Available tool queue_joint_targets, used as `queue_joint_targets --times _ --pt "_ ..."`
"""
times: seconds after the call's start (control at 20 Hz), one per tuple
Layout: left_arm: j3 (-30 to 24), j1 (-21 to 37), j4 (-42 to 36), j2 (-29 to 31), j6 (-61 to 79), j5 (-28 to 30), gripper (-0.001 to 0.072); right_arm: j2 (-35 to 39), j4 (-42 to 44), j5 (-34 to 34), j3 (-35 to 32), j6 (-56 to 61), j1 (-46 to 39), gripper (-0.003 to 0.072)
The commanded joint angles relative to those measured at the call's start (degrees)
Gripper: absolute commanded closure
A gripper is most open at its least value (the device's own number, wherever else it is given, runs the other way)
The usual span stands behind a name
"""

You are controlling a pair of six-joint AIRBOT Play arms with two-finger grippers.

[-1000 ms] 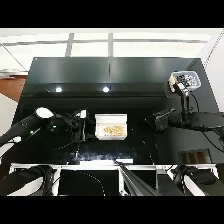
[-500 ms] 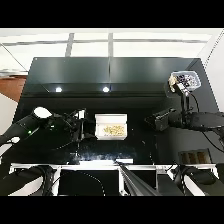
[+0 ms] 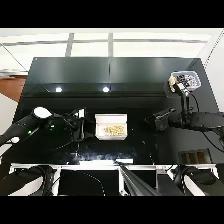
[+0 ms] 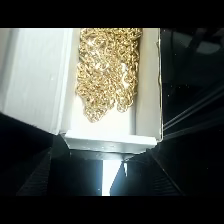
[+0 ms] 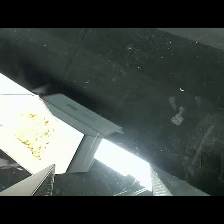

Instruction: Fold the box and place the chain.

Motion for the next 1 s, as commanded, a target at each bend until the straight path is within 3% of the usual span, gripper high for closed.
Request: queue_joint_targets --times 0.0,0.35,0.55,0.95 --pt "0.1 0.4 -0.2 0.2 -1.2 1.5 0.0008 0.0 0.0 -0.1 0.0 -0.1 0.0 -0.0023" --pt "0.0 0.4 0.3 0.2 -4.4 1.4 0.0001 0.0 0.0 -0.1 0.0 -0.1 0.0 -0.0024" --pt "-0.1 0.4 7.1 0.2 -4.4 -0.7 -0.0003 0.0 0.0 -0.1 0.0 -0.1 0.0 -0.0023" --pt "-0.1 -3.7 2.8 -1.2 -6.0 2.1 -0.0003 0.0 0.0 0.0 0.0 -0.1 0.0 -0.0023"
